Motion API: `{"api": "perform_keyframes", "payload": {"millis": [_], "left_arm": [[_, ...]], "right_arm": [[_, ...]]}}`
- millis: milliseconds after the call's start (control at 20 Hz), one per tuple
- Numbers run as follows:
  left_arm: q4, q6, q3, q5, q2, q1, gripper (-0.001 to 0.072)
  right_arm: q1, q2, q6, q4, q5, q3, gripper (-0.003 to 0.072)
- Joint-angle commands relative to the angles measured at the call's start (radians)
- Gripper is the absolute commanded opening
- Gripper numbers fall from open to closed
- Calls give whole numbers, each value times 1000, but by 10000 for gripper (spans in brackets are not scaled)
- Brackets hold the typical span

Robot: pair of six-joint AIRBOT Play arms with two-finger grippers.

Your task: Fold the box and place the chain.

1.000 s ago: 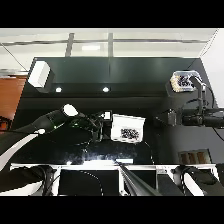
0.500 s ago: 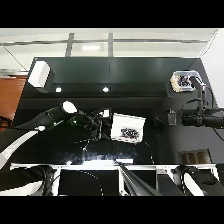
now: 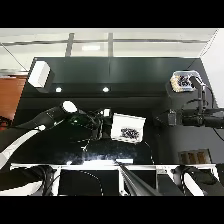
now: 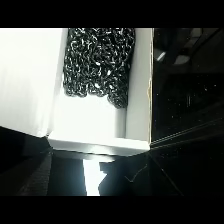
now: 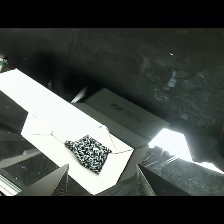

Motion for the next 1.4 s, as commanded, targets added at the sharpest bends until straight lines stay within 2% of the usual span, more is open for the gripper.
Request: {"api": "perform_keyframes", "payload": {"millis": [0,450,700,1150,1350], "left_arm": [[-4,2,11,2,-8,-1,694],[1,-6,10,4,-21,-46,694],[-4,-32,14,61,-22,-74,694],[-4,-29,14,57,-22,-115,694],[-5,-32,16,88,-21,-116,694]], "right_arm": [[1,1,0,0,1,0,503],[1,1,0,0,0,0,503],[1,1,0,0,-1,0,503],[1,1,0,-1,-3,0,503],[1,1,0,-8,-6,0,502]]}}
